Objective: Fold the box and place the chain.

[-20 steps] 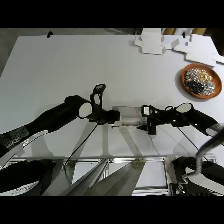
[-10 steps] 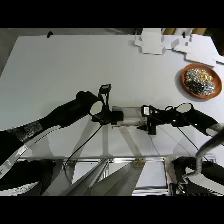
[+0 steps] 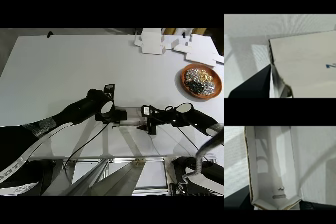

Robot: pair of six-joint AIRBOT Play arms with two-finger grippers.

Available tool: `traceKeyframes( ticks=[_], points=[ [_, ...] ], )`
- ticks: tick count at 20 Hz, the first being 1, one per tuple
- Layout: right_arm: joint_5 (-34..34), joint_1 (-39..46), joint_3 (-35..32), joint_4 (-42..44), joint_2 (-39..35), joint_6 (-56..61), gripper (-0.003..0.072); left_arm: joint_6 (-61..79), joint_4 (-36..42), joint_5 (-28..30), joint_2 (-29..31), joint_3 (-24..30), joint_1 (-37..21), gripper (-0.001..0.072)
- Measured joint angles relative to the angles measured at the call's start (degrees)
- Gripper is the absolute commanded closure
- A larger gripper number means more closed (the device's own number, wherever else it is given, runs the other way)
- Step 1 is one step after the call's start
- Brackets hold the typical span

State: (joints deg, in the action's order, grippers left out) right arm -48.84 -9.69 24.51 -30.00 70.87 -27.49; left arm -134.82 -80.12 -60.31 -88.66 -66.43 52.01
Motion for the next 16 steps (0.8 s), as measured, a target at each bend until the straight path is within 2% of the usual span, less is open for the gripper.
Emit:
traceKeyframes(
  ticks=[8, 11, 13, 14, 16],
  points=[
    [0.0, 0.0, 0.0, 0.0, 0.0, 0.0, 0.0346, -2.1, -0.8, -1.8, -3.8, -1.2, 1.2, 0.0443],
    [0.0, 0.0, 0.0, 0.0, 0.0, 0.0, 0.0346, -4.2, -1.4, -2.1, -4.2, -1.2, 1.2, 0.0554],
    [0.0, 0.0, 0.0, 0.1, 0.0, 0.0, 0.0346, -5.5, -1.9, -2.1, -4.3, -1.3, 1.3, 0.0683],
    [-0.2, 0.0, 0.0, 0.2, 0.0, 0.0, 0.0346, -5.9, -2.2, -2.4, -4.4, -1.3, 1.3, 0.0709],
    [-0.1, 0.0, 0.0, 0.2, 0.0, 0.0, 0.0346, -6.4, -2.4, -2.5, -4.4, -1.3, 1.3, 0.0709]
  ],
)
